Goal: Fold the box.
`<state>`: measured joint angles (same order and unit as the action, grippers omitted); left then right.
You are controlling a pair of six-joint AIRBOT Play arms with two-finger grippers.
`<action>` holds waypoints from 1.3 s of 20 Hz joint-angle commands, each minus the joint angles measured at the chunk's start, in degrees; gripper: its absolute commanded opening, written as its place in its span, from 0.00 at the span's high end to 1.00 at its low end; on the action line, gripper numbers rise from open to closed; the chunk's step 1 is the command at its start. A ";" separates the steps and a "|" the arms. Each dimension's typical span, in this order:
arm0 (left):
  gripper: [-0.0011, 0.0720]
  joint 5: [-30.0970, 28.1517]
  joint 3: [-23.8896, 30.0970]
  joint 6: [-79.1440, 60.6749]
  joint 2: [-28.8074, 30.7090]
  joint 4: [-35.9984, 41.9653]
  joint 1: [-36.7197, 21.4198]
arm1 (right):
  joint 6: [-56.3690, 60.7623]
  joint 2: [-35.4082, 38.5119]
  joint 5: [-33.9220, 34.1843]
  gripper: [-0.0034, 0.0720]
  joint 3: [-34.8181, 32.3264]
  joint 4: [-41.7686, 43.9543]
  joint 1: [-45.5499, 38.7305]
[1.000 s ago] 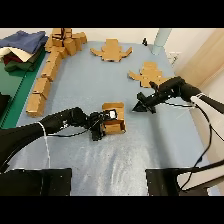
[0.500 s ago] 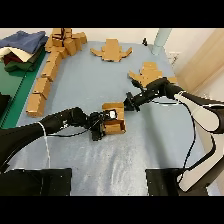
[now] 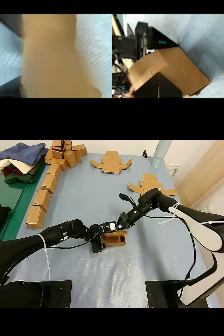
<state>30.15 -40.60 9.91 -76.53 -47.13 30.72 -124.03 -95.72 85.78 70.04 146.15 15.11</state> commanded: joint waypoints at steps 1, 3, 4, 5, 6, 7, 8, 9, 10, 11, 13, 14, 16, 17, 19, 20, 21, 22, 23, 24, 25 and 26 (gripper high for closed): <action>0.38 -0.02 -0.04 0.00 -0.02 -0.02 0.02 | -4.83 5.81 -5.16 0.95 -4.94 -5.14 1.88; 0.38 -0.02 -0.04 0.00 -0.02 -0.02 0.00 | -5.99 9.70 -10.60 0.95 -9.40 -8.17 2.47; 0.38 -0.04 -0.04 0.00 -0.02 -0.02 0.02 | -6.34 11.26 -13.29 0.95 -11.37 -10.01 2.82; 0.38 -0.04 -0.04 0.00 -0.02 -0.02 0.00 | -6.64 12.28 -15.52 0.95 -12.83 -11.54 3.23; 0.38 -0.02 -0.04 0.00 -0.02 -0.02 0.02 | -7.08 13.20 -17.42 0.95 -14.10 -12.46 3.65; 0.38 -0.02 -0.04 0.00 -0.02 -0.02 0.02 | -7.48 13.92 -18.73 0.95 -14.97 -12.94 4.11; 0.38 -0.02 -0.04 0.00 -0.02 -0.02 0.00 | -7.89 14.71 -20.17 0.95 -15.67 -13.35 4.81; 0.38 -0.02 -0.04 0.00 -0.02 -0.02 0.02 | -8.52 15.41 -21.29 0.95 -16.15 -13.62 5.53; 0.38 -0.04 -0.04 0.00 -0.02 -0.02 0.00 | -8.74 16.13 -22.01 0.95 -16.41 -13.90 6.38; 0.38 -0.04 -0.04 0.00 -0.02 -0.02 0.00 | -9.20 16.90 -22.34 0.95 -16.57 -13.94 7.21; 0.38 -0.02 -0.04 0.00 -0.02 -0.02 0.02 | -9.62 18.75 -22.77 0.95 -16.59 -14.32 8.83; 0.38 -0.02 -0.04 0.00 -0.02 -0.02 0.00 | -9.62 19.82 -23.06 0.95 -16.59 -14.84 9.42; 0.38 -0.02 -0.04 0.00 -0.02 -0.02 0.02 | -9.51 22.34 -24.06 0.95 -16.61 -16.98 10.56; 0.38 -0.02 -0.04 0.00 -0.02 -0.02 0.02 | -9.51 23.58 -24.22 0.95 -16.68 -17.27 10.73; 0.38 -0.04 -0.04 0.00 -0.02 -0.02 0.00 | -9.51 25.94 -24.35 0.95 -16.70 -17.55 10.71; 0.38 -0.02 -0.04 0.00 -0.02 -0.02 0.02 | -9.51 27.02 -24.50 0.95 -16.70 -17.88 10.73; 0.38 -0.04 -0.04 0.00 -0.02 -0.02 0.00 | -9.53 27.76 -24.72 0.95 -16.70 -18.34 10.73; 0.38 -0.04 -0.04 0.00 -0.02 -0.02 0.02 | -9.55 28.41 -24.81 0.95 -16.81 -19.26 10.78; 0.38 -0.04 -0.04 0.00 -0.02 -0.02 0.00 | -9.68 29.16 -25.46 0.95 -17.35 -20.87 11.15; 0.38 -0.02 -0.04 0.00 -0.02 -0.02 0.02 | -10.03 30.25 -27.04 0.95 -18.51 -23.06 12.11; 0.38 -0.04 -0.04 0.00 -0.02 -0.02 0.02 | -10.16 32.09 -30.49 0.95 -20.50 -25.99 13.70; 0.38 -0.04 -0.04 0.00 -0.02 -0.02 0.00 | -10.67 34.32 -35.01 0.95 -22.95 -29.22 15.65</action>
